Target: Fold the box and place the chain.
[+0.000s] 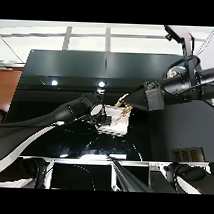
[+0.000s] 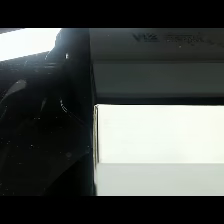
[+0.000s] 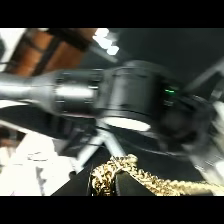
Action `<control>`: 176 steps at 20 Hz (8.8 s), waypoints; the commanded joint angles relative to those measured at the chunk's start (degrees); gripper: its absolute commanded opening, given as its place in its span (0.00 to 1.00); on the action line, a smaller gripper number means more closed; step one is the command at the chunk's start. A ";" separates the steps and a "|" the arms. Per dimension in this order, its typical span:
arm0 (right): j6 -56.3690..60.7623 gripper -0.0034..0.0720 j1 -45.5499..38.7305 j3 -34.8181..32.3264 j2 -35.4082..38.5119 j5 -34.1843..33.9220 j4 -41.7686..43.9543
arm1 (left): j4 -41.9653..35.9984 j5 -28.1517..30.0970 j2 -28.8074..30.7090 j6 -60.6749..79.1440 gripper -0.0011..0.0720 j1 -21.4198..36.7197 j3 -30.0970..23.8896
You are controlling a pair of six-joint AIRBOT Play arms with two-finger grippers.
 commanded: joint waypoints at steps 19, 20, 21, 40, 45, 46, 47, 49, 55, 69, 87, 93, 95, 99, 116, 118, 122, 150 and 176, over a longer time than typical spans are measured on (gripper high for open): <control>8.68 0.49 1.79 -20.81 -1.60 -16.20 -16.24 | 0.00 0.00 0.00 0.00 0.05 0.04 0.07; 8.28 0.49 -0.48 -20.81 -1.25 -14.91 -18.03 | 0.00 0.02 0.00 0.00 0.05 0.04 0.07; 8.31 0.49 -3.17 -20.81 -0.90 -13.68 -21.84 | 0.02 0.04 0.00 0.02 0.05 0.04 0.07; 41.20 1.00 -22.18 -3.06 -38.82 -41.27 -49.90 | -0.02 -0.17 0.00 0.00 0.05 0.04 0.07; 42.82 0.87 -22.32 1.60 -42.03 -39.41 -51.93 | 0.00 -0.02 0.00 0.00 0.05 0.04 0.07; 42.82 0.67 -22.60 1.79 -42.03 -38.32 -51.80 | 0.00 -0.02 0.00 0.00 0.05 0.04 0.07; 42.82 0.48 -22.93 1.84 -42.01 -36.94 -51.52 | 0.00 -0.02 0.00 0.00 0.06 0.04 0.07; 40.94 0.07 -23.28 2.36 -41.55 -32.92 -51.52 | 0.00 -0.02 0.00 0.00 0.06 0.04 0.07; 21.20 0.06 -22.69 2.38 -25.35 -25.75 -51.06 | 0.00 -0.04 0.00 0.00 0.05 0.02 0.07; 4.33 0.06 -18.12 4.04 12.00 -9.66 -20.70 | -0.02 -0.13 0.00 0.00 0.05 0.02 0.07; 2.95 0.06 -7.52 -9.31 11.72 -4.85 -9.14 | -0.02 -0.22 0.00 0.00 0.05 0.00 0.07; 2.91 0.06 2.51 -16.68 6.43 -15.67 -8.98 | -0.02 -0.24 0.00 0.02 0.05 0.00 0.07; 2.91 0.06 4.04 -16.68 4.11 -15.74 -9.01 | -0.02 -0.24 0.00 0.00 0.06 0.00 0.07; 3.26 0.07 5.20 -16.83 0.24 -16.26 -9.44 | 0.00 -0.22 0.00 0.00 0.05 0.00 0.07; -45.57 1.00 -0.35 -52.57 10.99 -38.84 -19.82 | 0.00 -0.22 0.00 0.00 0.05 0.00 0.07; -56.48 1.00 1.46 -53.09 9.79 -38.95 -19.12 | 0.00 -0.22 0.00 0.00 0.05 0.00 0.07; -73.13 1.00 1.46 -53.02 3.91 -39.45 -13.94 | -0.02 -0.26 0.00 0.00 0.06 0.00 0.07; -68.91 0.07 3.80 -48.43 -3.78 -43.80 -9.49 | -0.02 -0.20 0.00 0.00 0.05 0.00 0.07; -18.49 0.06 3.30 -19.17 7.43 -22.43 -2.40 | -0.02 0.00 0.00 0.00 0.05 0.00 0.07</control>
